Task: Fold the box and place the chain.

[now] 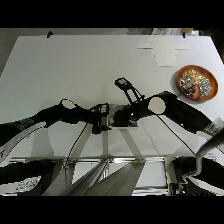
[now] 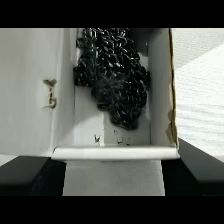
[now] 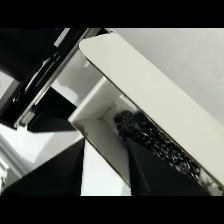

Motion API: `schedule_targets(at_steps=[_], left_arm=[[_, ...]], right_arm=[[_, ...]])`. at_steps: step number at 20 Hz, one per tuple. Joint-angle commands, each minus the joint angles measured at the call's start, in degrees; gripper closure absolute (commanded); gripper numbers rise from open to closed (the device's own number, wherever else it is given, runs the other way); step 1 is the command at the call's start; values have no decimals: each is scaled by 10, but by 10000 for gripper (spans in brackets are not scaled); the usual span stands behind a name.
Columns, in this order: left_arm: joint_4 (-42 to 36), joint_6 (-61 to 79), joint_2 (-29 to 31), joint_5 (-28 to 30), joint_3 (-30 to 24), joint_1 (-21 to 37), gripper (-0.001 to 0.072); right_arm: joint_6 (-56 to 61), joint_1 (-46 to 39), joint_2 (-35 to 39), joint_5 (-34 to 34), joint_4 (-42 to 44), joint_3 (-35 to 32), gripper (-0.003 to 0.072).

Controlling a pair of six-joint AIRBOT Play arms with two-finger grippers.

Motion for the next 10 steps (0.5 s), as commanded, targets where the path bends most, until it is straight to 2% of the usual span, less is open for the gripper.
schedule_targets(at_steps=[1, 3, 5, 7, 10], left_arm=[[0, 0, 0, 0, 0, 0, 488], [0, 0, 0, 0, 0, 0, 488], [0, 0, 0, 0, 0, 0, 488], [0, 0, 0, 0, 0, 0, 488], [0, 0, 0, 0, 0, 0, 488]], right_arm=[[-7, -23, 23, 56, -8, 18, 378], [-17, -53, 45, 101, -17, 47, 384], [-16, -88, 74, 113, -48, 70, 399], [-14, -127, 97, 110, -98, 78, 522], [2, -181, 88, 136, -208, 77, 529]])
